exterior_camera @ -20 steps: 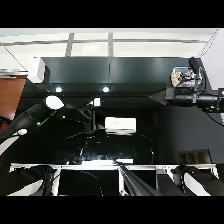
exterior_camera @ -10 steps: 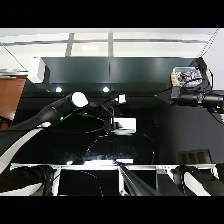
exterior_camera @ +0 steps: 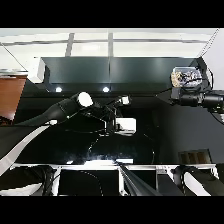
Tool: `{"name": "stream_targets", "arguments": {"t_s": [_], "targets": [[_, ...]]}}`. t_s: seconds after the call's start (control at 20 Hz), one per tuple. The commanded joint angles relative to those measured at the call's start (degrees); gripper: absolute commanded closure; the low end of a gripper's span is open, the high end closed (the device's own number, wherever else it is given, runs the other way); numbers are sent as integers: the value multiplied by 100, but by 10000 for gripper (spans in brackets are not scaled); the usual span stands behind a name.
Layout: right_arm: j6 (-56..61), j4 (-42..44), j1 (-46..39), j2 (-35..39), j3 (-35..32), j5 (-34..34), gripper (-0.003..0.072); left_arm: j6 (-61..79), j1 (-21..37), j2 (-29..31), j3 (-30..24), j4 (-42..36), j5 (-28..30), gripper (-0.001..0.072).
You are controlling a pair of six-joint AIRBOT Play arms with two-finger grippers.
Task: Fold the box and place the chain.
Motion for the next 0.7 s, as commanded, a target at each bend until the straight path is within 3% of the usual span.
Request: {"name": "stream_targets", "arguments": {"t_s": [0.0,0.65], "targets": [[-72,-2,-2,4,7,-2,673,-22,-7,-20,9,4,-111,1],[-131,-2,-2,4,7,-35,673,28,-195,-120,9,564,179,-1]]}}
